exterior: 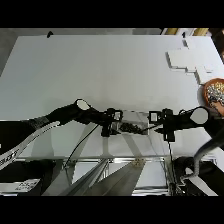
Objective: Fold the box and place the chain.
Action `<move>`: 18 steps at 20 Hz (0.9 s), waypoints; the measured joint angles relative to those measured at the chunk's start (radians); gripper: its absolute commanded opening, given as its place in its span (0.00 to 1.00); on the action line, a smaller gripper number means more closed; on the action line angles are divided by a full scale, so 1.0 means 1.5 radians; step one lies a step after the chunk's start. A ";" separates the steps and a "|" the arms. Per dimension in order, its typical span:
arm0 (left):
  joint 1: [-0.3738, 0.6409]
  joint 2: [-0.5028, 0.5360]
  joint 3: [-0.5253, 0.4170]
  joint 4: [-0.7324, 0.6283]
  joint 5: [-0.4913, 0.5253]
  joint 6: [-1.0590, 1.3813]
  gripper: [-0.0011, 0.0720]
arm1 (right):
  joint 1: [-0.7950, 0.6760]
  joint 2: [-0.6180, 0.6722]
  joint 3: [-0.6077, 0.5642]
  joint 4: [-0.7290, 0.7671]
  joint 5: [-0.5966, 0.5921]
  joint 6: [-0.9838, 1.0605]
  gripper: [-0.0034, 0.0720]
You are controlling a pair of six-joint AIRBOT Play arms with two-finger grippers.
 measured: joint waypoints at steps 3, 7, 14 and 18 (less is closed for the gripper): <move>0.000 0.000 0.000 0.000 0.000 0.000 0.20 | 0.011 -0.010 -0.022 0.033 -0.044 -0.022 0.41; 0.000 0.000 0.000 0.000 0.000 0.000 0.20 | 0.015 -0.029 -0.038 0.054 -0.069 -0.054 0.41; 0.000 0.000 0.000 0.000 0.000 0.000 0.20 | 0.017 -0.049 -0.049 0.102 -0.089 -0.097 0.25; 0.000 0.000 0.000 0.000 0.000 0.000 0.20 | 0.017 -0.049 -0.050 0.084 -0.096 -0.067 0.07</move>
